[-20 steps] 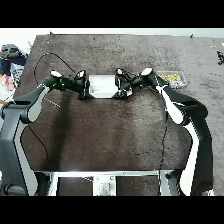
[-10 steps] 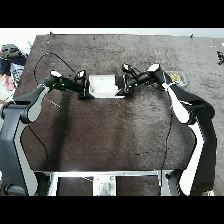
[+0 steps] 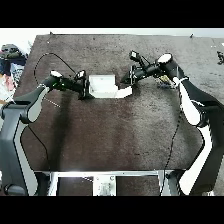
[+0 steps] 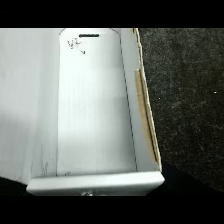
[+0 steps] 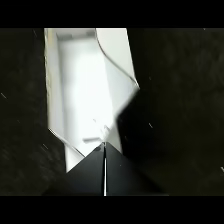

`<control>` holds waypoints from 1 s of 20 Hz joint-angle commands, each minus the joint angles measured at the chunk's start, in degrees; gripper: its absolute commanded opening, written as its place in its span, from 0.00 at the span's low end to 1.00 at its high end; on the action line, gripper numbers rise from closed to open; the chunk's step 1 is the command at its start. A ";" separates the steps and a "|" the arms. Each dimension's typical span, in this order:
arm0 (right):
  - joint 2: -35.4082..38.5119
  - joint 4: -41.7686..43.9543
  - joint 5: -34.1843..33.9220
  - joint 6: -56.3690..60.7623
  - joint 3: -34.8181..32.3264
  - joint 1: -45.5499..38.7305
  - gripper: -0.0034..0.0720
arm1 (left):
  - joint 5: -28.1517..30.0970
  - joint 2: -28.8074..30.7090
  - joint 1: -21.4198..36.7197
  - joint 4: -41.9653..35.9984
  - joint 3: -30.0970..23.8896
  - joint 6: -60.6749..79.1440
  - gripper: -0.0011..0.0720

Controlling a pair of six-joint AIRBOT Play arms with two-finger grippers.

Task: Fold the box and place the chain.

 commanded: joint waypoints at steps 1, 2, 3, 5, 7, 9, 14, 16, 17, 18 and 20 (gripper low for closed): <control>-0.20 4.50 1.42 1.53 -0.04 2.08 0.06 | -0.02 0.02 0.04 0.02 0.02 0.00 0.52; -0.57 4.48 -0.35 0.98 -0.04 3.34 0.06 | 0.00 0.02 0.04 0.02 0.02 0.00 0.52; -0.90 4.48 -2.71 0.94 -0.02 4.50 0.06 | -0.02 0.02 0.04 0.02 0.02 0.00 0.52; -1.03 4.48 -8.35 0.94 -0.02 5.88 0.06 | -0.02 0.02 0.04 0.02 0.02 0.00 0.52; -1.09 4.44 -13.44 0.96 -0.04 6.34 0.06 | -0.02 0.02 0.04 0.02 0.02 0.00 0.52; -1.16 4.26 -16.50 0.96 -0.04 6.34 0.06 | 0.00 0.02 0.04 0.02 0.02 0.00 0.52; -1.70 2.29 -23.47 0.98 -0.04 6.34 0.06 | -0.02 0.02 0.04 0.02 0.02 0.00 0.52; -2.80 1.86 -22.93 1.16 -0.04 6.36 0.06 | 0.00 0.02 0.04 0.02 0.02 0.00 0.52; -3.52 1.86 -22.03 1.14 -0.04 6.34 0.06 | -0.02 0.02 0.04 0.02 0.02 0.00 0.52; -4.17 1.86 -21.05 1.16 -0.04 6.34 0.06 | 0.00 0.02 0.04 0.02 0.02 0.00 0.52; -5.11 1.64 -19.02 1.14 -0.07 6.36 0.06 | -0.02 0.02 0.04 0.02 0.02 0.00 0.52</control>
